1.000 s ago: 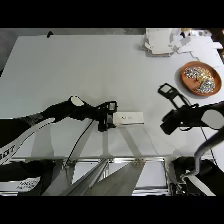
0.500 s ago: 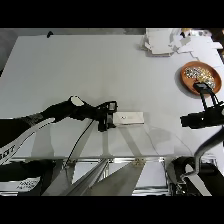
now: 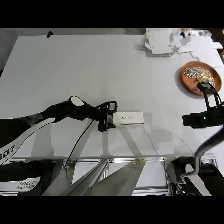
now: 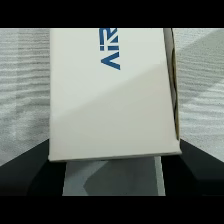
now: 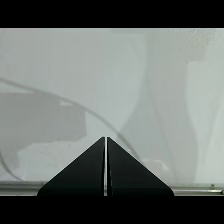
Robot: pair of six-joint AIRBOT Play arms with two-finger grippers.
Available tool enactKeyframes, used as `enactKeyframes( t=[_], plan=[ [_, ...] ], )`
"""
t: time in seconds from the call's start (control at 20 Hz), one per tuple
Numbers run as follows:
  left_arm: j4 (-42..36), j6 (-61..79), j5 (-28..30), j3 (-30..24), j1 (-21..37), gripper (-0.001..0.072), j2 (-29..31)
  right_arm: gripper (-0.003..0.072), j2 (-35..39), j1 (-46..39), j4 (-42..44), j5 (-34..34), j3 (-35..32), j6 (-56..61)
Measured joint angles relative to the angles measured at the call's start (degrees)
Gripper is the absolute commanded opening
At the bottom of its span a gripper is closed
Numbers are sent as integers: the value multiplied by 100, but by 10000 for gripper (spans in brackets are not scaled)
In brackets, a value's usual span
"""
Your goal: Fold the box and place the chain.
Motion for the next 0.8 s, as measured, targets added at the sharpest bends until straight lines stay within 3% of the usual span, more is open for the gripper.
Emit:
enactKeyframes(
  t=[0.1,0.15,0.2,0.35,0.5,0.8],
  plan=[
    [-7,0,0,0,0,143,0,18,-2,-4,-2,-2,0,2],
    [-33,0,-2,0,0,33,0,18,0,-4,0,-2,0,4],
    [-50,0,-2,0,0,1,2,18,-2,-4,-2,-2,0,7],
    [33,-205,46,-4,76,0,179,18,0,-4,-2,-2,0,9],
    [503,-1014,-2,-7,376,-2,719,18,-2,-4,-2,-2,0,9],
    [2181,-3523,7,-7,1930,-2,2240,18,-2,-4,-2,0,0,9]
  ],
)
